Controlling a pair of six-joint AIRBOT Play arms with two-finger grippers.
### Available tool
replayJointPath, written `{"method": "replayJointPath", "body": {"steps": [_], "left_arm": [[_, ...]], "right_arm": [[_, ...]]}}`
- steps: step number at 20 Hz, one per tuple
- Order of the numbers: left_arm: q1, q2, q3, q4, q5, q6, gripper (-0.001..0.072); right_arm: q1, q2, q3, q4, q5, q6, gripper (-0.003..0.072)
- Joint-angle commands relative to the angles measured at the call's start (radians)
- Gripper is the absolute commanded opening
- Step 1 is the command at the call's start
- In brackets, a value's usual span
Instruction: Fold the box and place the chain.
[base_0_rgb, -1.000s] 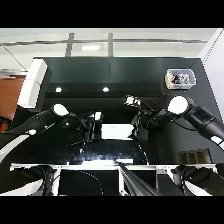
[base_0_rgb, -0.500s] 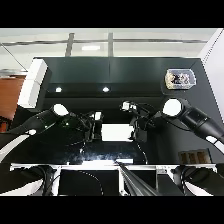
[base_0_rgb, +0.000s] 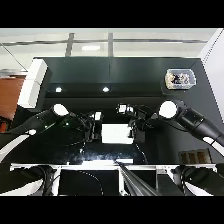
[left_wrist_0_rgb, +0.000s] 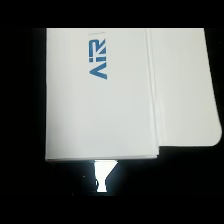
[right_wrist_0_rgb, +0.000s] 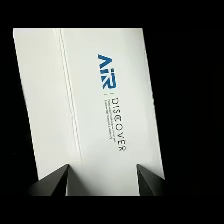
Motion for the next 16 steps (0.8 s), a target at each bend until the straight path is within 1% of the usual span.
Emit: {"method": "replayJointPath", "body": {"steps": [1,3,5,7,8,10,11,12,16], "left_arm": [[0.000,-0.001,0.000,0.000,0.000,0.000,0.0512],[0.000,-0.001,0.000,0.000,0.000,0.000,0.0511],[0.000,-0.001,0.000,0.000,0.000,0.000,0.0512],[0.000,-0.001,0.000,0.000,0.000,0.000,0.0511],[0.000,-0.001,0.000,0.000,0.000,0.000,0.0512],[0.000,-0.001,0.000,0.000,0.000,0.000,0.0511],[0.000,-0.001,0.000,0.000,0.000,0.000,0.0512],[0.000,-0.001,0.000,0.000,0.000,0.000,0.0512],[0.000,-0.001,0.000,0.000,0.000,0.000,0.0511]], "right_arm": [[0.002,0.015,0.018,0.000,0.002,0.005,0.0502],[-0.019,0.055,0.031,0.003,-0.008,0.052,0.0709],[-0.063,0.105,0.031,0.003,-0.002,0.071,0.0709],[-0.094,0.124,0.019,0.023,0.032,0.083,0.0709],[-0.092,0.123,-0.002,0.061,0.020,0.067,0.0709],[-0.053,0.123,-0.051,0.134,-0.074,-0.042,0.0709],[-0.032,0.123,-0.070,0.148,-0.120,-0.082,0.0708],[-0.013,0.122,-0.083,0.153,-0.142,-0.123,0.0700],[0.009,0.122,-0.085,0.138,-0.143,-0.147,0.0700]]}}
